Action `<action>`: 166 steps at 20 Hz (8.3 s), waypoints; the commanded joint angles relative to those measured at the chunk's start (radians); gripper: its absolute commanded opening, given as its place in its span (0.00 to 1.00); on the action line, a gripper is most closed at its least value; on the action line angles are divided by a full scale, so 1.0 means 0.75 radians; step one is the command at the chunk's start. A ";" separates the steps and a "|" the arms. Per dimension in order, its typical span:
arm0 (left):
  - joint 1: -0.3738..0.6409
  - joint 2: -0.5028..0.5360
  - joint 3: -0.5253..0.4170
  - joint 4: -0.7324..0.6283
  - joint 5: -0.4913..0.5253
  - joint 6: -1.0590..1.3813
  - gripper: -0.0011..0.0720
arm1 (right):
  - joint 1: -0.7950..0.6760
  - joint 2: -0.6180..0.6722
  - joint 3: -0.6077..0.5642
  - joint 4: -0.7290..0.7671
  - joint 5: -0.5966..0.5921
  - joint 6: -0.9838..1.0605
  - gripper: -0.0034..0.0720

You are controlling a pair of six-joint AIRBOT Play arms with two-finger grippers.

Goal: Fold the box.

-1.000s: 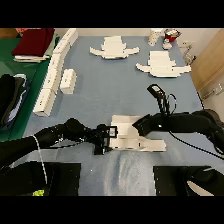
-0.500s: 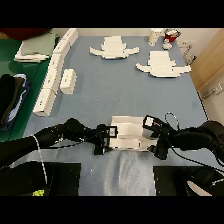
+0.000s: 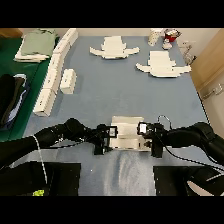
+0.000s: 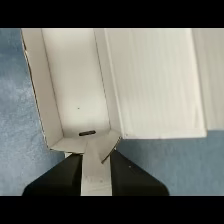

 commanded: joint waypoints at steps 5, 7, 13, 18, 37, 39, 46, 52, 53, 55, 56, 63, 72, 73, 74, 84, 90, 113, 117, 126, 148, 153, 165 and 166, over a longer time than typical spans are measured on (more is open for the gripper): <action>0.000 0.000 0.001 0.001 0.000 0.000 0.46 | 0.057 -0.099 -0.002 0.162 0.135 -0.099 0.34; 0.000 0.000 0.001 0.001 0.000 0.000 0.46 | 0.057 -0.113 -0.002 0.168 0.135 -0.102 0.81; 0.000 0.000 0.001 0.000 0.000 0.001 0.46 | 0.057 -0.115 -0.002 0.161 0.124 -0.101 0.83; 0.000 0.000 0.001 0.001 0.000 0.000 0.46 | 0.056 -0.071 0.010 0.057 -0.009 0.013 0.35; 0.000 0.000 0.001 0.000 0.000 0.000 0.46 | -1.034 -0.233 0.097 -0.021 -0.484 1.306 0.04; 0.000 0.000 0.001 0.001 0.000 0.001 0.46 | -1.050 -0.283 0.084 0.050 -0.487 1.268 0.04; 0.000 0.000 0.001 0.000 0.000 0.000 0.46 | -1.048 -0.326 -0.057 0.317 -0.506 1.126 0.04; 0.000 0.000 0.001 0.000 0.000 0.000 0.46 | -0.955 -0.287 -0.059 0.464 -0.523 1.074 0.04; 0.000 0.000 0.001 0.000 0.000 0.001 0.46 | -0.921 -0.287 -0.059 0.489 -0.500 1.075 0.05; 0.000 0.000 0.001 0.001 0.000 0.000 0.46 | -0.857 -0.287 -0.045 0.545 -0.475 1.075 0.30; 0.000 0.000 0.001 0.001 0.000 0.000 0.46 | -0.838 -0.285 -0.025 0.544 -0.479 1.075 0.34; 0.000 0.000 0.001 0.001 0.000 0.000 0.46 | -0.724 -0.201 0.057 0.548 -0.505 1.097 0.61; 0.000 0.000 0.001 0.000 0.000 0.000 0.46 | -0.331 -0.204 0.077 0.429 -0.199 1.291 0.61; 0.000 0.000 0.001 0.000 0.000 0.000 0.46 | -0.278 -0.204 0.084 0.381 -0.161 1.349 0.61; 0.000 0.000 0.001 0.000 0.000 0.000 0.46 | -0.220 -0.204 0.096 0.321 -0.126 1.423 0.61; 0.000 0.000 0.001 0.000 0.000 0.000 0.46 | 0.254 -0.344 0.284 -0.239 -0.155 2.169 0.61; 0.000 0.000 0.001 0.001 -0.001 0.001 0.46 | 0.463 -0.645 0.527 -0.517 -0.450 2.525 0.61; 0.000 0.000 0.001 0.001 0.000 0.000 0.46 | 0.512 -0.755 0.574 -0.559 -0.461 2.716 0.56; 0.000 0.000 0.001 0.001 0.000 0.001 0.46 | 0.512 -0.711 0.575 -0.570 -0.485 2.716 0.61; 0.000 0.000 0.001 0.000 0.000 0.001 0.46 | 0.509 -0.420 0.708 -0.722 -0.696 2.714 0.50; 0.000 0.000 0.001 0.001 0.000 0.000 0.46 | -0.559 -0.962 0.601 0.902 -0.740 0.579 0.04; 0.000 0.000 0.001 0.000 0.000 0.001 0.46 | -0.414 -0.793 0.599 0.820 -0.699 0.399 0.04; 0.000 0.000 0.001 0.000 0.000 0.001 0.46 | 0.104 -0.238 0.246 0.439 0.157 0.253 0.04; 0.000 0.000 0.001 0.000 0.000 0.000 0.46 | 0.143 -0.188 0.191 0.439 0.228 0.226 0.04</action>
